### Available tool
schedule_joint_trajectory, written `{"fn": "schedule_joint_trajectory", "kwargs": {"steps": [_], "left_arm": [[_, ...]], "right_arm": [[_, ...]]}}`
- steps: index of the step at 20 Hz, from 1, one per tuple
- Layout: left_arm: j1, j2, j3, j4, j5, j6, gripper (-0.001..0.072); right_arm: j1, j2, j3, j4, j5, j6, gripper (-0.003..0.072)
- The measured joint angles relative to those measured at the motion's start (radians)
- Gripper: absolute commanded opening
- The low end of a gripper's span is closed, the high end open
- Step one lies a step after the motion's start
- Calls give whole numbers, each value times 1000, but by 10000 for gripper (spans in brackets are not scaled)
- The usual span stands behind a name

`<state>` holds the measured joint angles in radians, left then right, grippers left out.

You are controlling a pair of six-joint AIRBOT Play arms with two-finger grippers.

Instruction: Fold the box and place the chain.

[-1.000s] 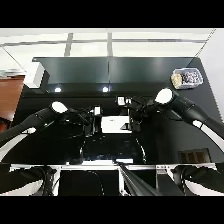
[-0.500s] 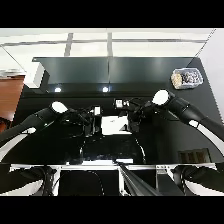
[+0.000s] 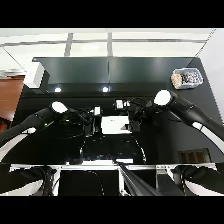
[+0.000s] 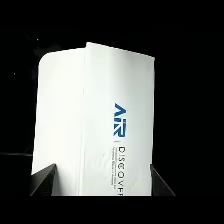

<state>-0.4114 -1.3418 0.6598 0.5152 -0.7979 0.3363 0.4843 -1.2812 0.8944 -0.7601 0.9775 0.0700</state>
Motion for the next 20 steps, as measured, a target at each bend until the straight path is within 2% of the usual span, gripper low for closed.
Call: {"fn": "schedule_joint_trajectory", "kwargs": {"steps": [4, 6, 11, 20], "left_arm": [[0, 0, 0, 0, 0, 0, 370], [0, 0, 0, 0, 0, 0, 370], [0, 0, 0, 0, 0, 0, 370], [0, 0, 0, 0, 0, 0, 370]], "right_arm": [[-43, 98, -12, 0, 29, 121, 718], [-72, 125, -58, 50, 18, 140, 718], [-89, 130, -182, 230, -127, -55, 718], [-65, 108, -216, 248, -146, -232, 718]]}}
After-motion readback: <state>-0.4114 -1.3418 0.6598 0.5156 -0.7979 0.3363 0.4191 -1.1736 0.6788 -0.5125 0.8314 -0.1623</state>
